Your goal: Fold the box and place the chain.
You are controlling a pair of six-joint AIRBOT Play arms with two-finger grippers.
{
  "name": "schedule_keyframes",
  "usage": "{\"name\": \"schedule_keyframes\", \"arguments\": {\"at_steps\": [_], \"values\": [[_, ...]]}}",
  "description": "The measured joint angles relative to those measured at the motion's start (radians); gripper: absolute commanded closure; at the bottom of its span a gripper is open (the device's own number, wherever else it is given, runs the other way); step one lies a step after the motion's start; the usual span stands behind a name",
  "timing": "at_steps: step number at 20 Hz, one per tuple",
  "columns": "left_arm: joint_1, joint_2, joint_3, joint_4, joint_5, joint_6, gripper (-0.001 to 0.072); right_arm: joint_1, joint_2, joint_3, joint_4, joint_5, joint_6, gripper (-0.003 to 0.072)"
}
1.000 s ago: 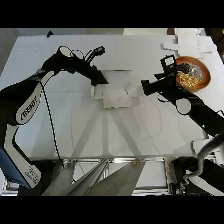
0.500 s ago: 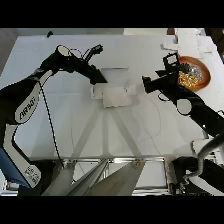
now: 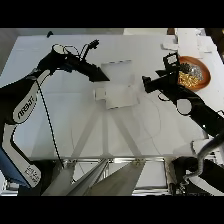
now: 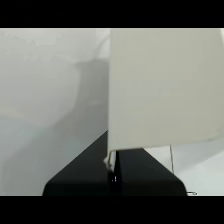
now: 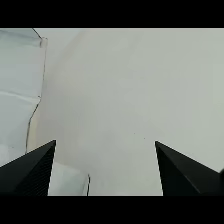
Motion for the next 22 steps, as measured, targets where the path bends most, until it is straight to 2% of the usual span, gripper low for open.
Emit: {"name": "schedule_keyframes", "arguments": {"at_steps": [5,8,14,22], "values": [[-0.002,0.02,-0.004,0.038,-0.06,0.126,0.0704,0.0,0.0,0.0,0.0,0.0,0.0,-0.0027],[-0.003,0.025,-0.031,0.083,-0.042,0.249,0.0705,0.0,0.0,0.0,0.0,0.0,0.0,-0.0027],[-0.004,0.039,-0.142,0.13,0.099,0.361,0.0706,0.0,0.0,0.0,0.0,0.0,0.0,-0.0027],[-0.027,0.088,-0.218,0.127,0.31,0.425,0.0705,0.0,0.0,0.0,0.0,0.0,0.0,-0.0027]]}}
